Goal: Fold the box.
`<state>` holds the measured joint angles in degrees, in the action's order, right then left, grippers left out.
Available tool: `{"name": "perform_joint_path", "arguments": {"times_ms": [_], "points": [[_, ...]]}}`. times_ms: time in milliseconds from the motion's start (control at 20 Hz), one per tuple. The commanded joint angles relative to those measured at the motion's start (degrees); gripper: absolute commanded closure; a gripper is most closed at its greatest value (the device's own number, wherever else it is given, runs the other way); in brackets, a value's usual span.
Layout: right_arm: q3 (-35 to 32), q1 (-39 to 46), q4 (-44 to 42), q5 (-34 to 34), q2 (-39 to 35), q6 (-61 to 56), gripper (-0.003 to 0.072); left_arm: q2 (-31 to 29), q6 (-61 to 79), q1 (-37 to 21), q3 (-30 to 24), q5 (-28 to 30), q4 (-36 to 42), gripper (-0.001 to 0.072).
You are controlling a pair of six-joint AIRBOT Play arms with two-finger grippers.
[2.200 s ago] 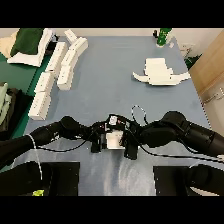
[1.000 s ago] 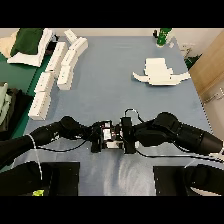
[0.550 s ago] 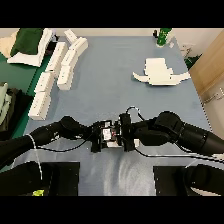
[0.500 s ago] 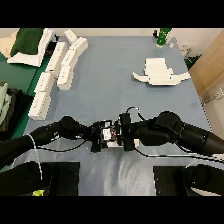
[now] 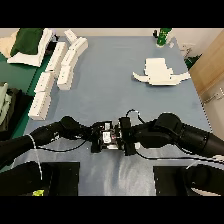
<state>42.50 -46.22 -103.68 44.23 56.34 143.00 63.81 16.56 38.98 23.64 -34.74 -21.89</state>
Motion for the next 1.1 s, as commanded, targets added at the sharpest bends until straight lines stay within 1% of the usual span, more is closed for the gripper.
{"name": "perform_joint_path", "arguments": {"times_ms": [0, 50, 150, 350, 500, 750, 900, 1050], "points": [[0.0, -0.3, -1.6, 2.4, 1.2, 0.0, 0.0240, 0.0, -0.1, 0.0, 0.1, 0.2, 0.0, 0.0230], [0.0, -0.3, -1.6, 2.3, 1.6, 0.0, 0.0238, 0.0, 0.0, 0.0, 0.1, 0.2, 0.0, 0.0230], [0.0, -0.3, -0.9, 1.7, 2.3, 0.0, 0.0147, 0.0, -0.1, 0.0, 0.1, 0.2, 0.0, 0.0230], [0.1, -0.3, 3.4, -2.0, 2.5, 0.0, 0.0149, 0.0, 0.0, 0.0, 0.1, 0.2, 0.0, 0.0230], [0.1, -0.3, 5.4, -2.7, 2.4, -0.1, 0.0167, 0.0, -0.1, 0.0, 0.1, 0.2, 0.0, 0.0230], [0.2, -0.3, 6.4, -3.7, 1.0, -0.2, 0.0169, 0.0, 0.0, 0.0, 0.1, 0.2, 0.0, 0.0230], [0.2, -0.3, 9.5, -4.3, 1.0, -2.3, 0.0180, 0.0, 0.0, 0.0, 0.1, 0.2, 0.0, 0.0230], [0.2, -0.3, 9.8, -5.0, 1.0, -2.5, 0.0181, 0.0, 0.0, 0.0, 0.1, 0.2, 0.0, 0.0230]]}}
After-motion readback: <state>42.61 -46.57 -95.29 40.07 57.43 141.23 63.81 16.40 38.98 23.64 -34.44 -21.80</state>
